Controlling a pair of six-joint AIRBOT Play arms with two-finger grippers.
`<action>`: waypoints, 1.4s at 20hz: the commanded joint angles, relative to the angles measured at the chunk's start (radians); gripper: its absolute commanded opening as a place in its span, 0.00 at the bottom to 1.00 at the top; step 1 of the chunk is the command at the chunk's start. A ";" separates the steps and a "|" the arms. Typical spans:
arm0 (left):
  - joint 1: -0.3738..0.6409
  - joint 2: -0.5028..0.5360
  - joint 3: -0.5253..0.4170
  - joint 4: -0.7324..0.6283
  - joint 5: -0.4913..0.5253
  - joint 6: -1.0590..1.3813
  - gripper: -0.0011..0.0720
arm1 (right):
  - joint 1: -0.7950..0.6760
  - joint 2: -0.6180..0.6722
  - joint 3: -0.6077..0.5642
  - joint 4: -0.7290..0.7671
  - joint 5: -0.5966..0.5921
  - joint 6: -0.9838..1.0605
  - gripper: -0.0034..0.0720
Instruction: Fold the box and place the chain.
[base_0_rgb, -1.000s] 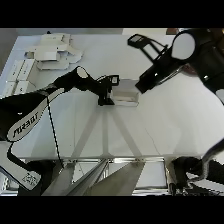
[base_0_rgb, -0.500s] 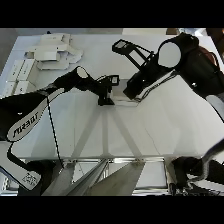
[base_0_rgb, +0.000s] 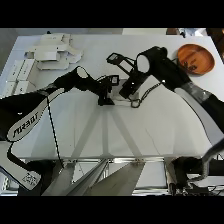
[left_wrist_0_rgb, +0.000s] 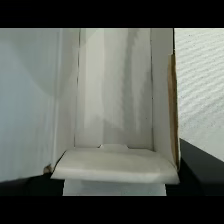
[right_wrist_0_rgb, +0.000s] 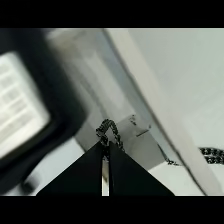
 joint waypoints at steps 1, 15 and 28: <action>0.001 0.000 0.001 0.000 0.000 0.000 0.81 | 0.001 -0.070 0.000 -0.058 -0.025 0.036 0.15; 0.001 0.000 0.001 0.000 0.000 0.000 0.81 | -0.075 0.291 0.000 -0.330 0.069 0.250 0.47; 0.001 0.000 0.001 0.000 0.000 0.000 0.81 | -0.767 0.088 0.000 -0.073 -0.113 0.425 0.68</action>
